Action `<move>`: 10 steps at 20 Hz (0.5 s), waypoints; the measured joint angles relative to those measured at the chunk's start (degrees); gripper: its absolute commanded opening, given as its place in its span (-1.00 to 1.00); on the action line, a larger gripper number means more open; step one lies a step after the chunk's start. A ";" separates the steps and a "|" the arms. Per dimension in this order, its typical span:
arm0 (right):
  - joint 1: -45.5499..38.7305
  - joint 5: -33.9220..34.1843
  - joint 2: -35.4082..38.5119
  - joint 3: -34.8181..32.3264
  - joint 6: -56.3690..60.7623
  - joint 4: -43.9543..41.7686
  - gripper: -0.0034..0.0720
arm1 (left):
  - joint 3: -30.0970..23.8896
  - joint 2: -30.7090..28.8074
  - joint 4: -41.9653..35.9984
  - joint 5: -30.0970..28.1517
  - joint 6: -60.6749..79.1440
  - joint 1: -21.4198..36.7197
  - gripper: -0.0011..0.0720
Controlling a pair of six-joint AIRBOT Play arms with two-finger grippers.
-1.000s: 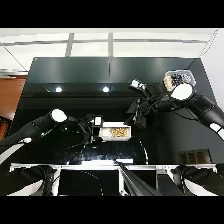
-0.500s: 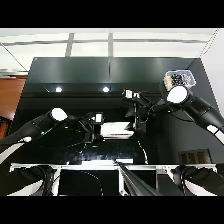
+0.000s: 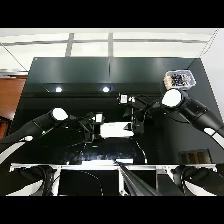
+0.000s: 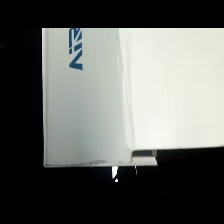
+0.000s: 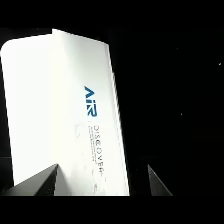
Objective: Fold the box and place the chain.
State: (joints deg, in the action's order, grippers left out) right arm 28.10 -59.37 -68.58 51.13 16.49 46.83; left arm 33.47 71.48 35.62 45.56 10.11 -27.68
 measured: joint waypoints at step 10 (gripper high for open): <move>0.59 -4.02 -0.57 -0.09 4.24 1.92 0.76 | 0.00 0.39 0.35 -0.04 0.04 0.00 -0.38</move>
